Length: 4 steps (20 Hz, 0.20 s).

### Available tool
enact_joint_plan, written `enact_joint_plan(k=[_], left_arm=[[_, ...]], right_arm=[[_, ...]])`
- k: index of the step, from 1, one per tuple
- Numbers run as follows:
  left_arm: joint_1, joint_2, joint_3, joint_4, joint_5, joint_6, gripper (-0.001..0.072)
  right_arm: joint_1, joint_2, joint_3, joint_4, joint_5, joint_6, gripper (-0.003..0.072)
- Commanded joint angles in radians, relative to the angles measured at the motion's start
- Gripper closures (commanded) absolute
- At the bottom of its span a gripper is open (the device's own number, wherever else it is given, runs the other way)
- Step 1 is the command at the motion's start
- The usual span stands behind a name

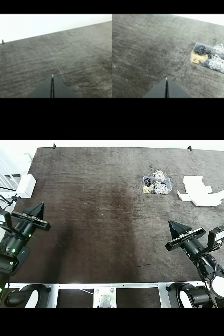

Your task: Fold the box and place the chain.

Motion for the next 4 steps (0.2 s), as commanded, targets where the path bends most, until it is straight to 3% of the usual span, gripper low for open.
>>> enact_joint_plan(k=[1,4], left_arm=[[0.0,0.001,0.0,0.0,-0.004,0.0,0.0691],[0.0,0.001,0.0,0.0,-0.005,0.0,0.0691]], right_arm=[[0.0,0.001,0.0,0.0,0.0,0.0,0.0675],[0.0,0.001,0.0,0.0,0.0,0.0,0.0675]])
